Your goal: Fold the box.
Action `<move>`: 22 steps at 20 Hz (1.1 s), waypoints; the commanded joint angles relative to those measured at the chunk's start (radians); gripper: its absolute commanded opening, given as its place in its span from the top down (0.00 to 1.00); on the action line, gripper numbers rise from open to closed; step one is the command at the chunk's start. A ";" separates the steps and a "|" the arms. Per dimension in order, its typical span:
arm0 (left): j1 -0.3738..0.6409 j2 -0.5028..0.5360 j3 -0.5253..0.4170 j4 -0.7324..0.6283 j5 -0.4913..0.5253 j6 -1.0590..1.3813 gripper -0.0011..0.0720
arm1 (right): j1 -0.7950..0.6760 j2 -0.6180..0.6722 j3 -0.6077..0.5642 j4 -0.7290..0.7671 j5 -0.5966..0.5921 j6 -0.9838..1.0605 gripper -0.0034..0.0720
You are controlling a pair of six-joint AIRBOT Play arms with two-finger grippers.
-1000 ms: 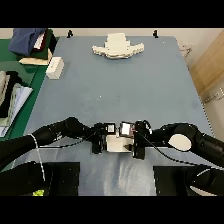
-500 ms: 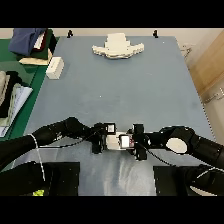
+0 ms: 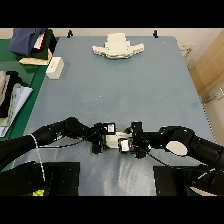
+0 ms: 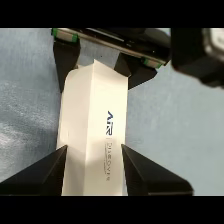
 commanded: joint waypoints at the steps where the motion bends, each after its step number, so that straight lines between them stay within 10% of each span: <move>1: 0.001 0.000 0.000 0.002 0.000 0.003 0.42 | 0.007 0.031 0.001 -0.016 -0.028 -0.003 0.27; 22: 0.001 0.000 0.000 0.002 0.000 0.003 0.42 | 0.005 -0.005 0.000 -0.002 0.029 0.000 0.39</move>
